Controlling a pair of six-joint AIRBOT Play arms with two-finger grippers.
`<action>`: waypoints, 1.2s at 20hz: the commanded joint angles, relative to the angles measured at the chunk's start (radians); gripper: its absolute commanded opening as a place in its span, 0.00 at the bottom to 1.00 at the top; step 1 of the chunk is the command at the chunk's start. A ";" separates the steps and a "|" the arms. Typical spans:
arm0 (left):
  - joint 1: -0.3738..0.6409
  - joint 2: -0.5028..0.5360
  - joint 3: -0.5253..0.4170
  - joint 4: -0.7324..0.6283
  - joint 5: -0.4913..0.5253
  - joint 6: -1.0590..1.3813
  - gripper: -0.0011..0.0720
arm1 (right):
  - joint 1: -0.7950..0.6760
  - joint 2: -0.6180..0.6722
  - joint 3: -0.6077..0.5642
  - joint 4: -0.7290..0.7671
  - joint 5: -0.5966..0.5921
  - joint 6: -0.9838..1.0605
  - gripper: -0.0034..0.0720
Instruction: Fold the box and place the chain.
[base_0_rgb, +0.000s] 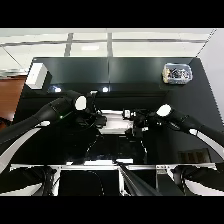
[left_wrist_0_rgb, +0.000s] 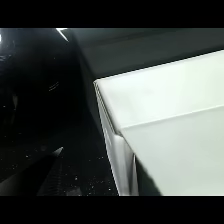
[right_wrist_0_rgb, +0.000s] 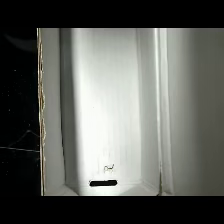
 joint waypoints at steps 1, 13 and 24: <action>-0.003 0.000 0.001 0.017 0.007 -0.035 0.70 | 0.000 0.000 0.000 0.000 0.000 0.000 0.22; -0.113 -0.036 0.051 0.176 0.019 -0.261 0.69 | 0.000 0.000 0.000 0.000 0.000 0.000 0.22; -0.137 -0.101 0.120 0.202 -0.047 -0.354 0.39 | 0.000 0.000 0.000 0.000 0.000 0.000 0.22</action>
